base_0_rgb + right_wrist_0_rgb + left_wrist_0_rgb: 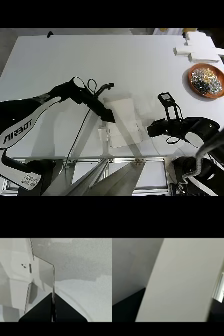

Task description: Fold the box and place the chain.

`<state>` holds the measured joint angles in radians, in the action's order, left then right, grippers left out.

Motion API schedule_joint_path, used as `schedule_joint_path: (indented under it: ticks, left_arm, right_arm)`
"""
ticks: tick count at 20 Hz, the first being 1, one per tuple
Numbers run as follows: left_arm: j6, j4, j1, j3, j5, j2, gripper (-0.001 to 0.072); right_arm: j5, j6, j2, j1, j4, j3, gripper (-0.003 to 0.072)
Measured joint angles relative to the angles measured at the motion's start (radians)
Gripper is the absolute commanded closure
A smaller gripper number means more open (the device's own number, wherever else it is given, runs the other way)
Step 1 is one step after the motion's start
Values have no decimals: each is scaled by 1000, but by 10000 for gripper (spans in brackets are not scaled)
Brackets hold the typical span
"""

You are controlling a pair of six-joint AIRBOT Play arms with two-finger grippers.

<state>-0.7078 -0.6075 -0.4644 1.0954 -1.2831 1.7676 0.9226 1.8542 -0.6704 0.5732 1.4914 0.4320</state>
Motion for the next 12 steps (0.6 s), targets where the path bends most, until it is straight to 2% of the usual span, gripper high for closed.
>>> schedule_joint_path:
  ticks: [1, 2, 3, 6, 7, 8, 9, 10, 11, 12]
  left_arm:
    - [9, 2, -4, 0, 7, 2, 168]
    - [18, 3, -6, 0, 10, 3, 271]
    - [26, 2, -6, 0, 21, 5, 315]
    - [44, 3, 10, -1, 26, 7, 334]
    - [48, 3, 19, -1, 23, 6, 383]
    - [55, 5, 28, -1, 11, 6, 402]
    - [63, 7, 37, -1, 1, 6, 473]
    - [76, 8, 46, -1, -12, 6, 589]
    - [90, 11, 51, -1, -29, 6, 668]
    - [110, 17, 55, -1, -48, 6, 704]
  right_arm:
    - [0, 0, 0, 0, 0, 0, 668]
    - [0, 0, 0, 0, 0, 0, 668]
    - [0, 0, 0, 0, 0, 0, 668]
    - [0, 0, 0, 0, 0, 0, 668]
    - [0, 0, 0, 0, 0, 0, 668]
    - [0, 0, 0, 0, 0, 0, 668]
    - [0, 0, 0, 0, 0, 0, 668]
    - [-1, 0, 0, 0, 0, 0, 668]
    - [-2, 0, 0, 0, 0, 0, 667]
    - [-5, 0, 0, 0, -2, 0, 667]
